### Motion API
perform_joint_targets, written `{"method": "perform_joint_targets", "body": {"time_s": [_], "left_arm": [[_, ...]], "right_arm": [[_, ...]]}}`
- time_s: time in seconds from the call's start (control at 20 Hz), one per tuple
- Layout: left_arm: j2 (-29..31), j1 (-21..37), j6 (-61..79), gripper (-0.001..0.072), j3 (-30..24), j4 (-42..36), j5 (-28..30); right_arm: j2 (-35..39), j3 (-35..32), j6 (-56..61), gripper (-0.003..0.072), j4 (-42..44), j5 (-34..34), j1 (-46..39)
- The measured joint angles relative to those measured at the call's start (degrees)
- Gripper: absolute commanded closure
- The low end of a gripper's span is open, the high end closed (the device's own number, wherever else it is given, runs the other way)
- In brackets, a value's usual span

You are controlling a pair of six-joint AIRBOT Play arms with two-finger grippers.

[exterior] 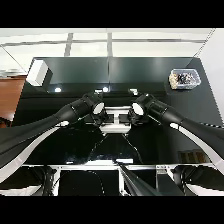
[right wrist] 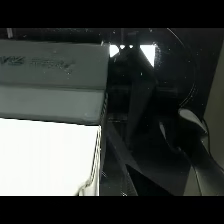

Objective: Fold the box and place the chain.

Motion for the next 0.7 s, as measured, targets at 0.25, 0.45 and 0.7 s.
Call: {"method": "perform_joint_targets", "body": {"time_s": [0.25, 0.45, 0.7], "left_arm": [[0.0, 0.0, 0.0, 0.0679, 0.0, 0.0, 0.0], [0.0, 0.0, 0.0, 0.0679, 0.0, -0.1, 0.0], [0.0, 0.0, 0.0, 0.0679, 0.0, -0.1, 0.0]], "right_arm": [[-1.0, 0.1, 0.2, 0.0390, 0.4, -0.4, 0.0], [-1.8, 0.1, 0.3, 0.0670, 1.0, -0.8, 0.1], [-2.1, 0.1, 0.0, 0.0666, 0.9, -0.5, 0.1]]}}
